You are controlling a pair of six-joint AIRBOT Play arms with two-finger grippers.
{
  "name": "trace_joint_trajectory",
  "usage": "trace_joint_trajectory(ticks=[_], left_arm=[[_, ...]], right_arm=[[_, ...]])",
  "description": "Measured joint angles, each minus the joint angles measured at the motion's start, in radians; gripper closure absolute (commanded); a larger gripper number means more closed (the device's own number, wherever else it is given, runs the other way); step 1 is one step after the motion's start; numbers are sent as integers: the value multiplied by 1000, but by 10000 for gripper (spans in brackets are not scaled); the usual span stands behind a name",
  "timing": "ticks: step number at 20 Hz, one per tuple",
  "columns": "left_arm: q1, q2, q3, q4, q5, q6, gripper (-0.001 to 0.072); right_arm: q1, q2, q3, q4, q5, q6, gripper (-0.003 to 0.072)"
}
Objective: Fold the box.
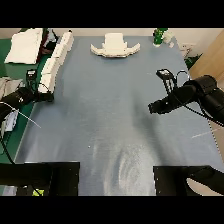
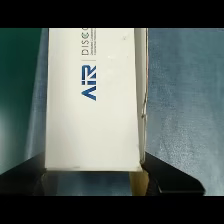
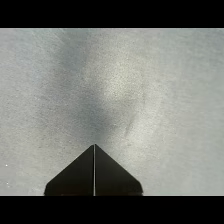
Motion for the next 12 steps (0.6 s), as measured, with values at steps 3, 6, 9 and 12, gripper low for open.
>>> trace_joint_trajectory(ticks=[3,6,9,12], left_arm=[[0,-22,26,-3,1,0,294],[0,-30,37,-3,1,-1,294],[0,-34,41,-3,3,-1,294],[0,-35,42,-4,3,-1,294]], right_arm=[[0,0,0,0,0,0,682],[0,0,0,0,0,0,682],[0,0,0,0,0,0,682],[0,0,0,0,0,0,682]])
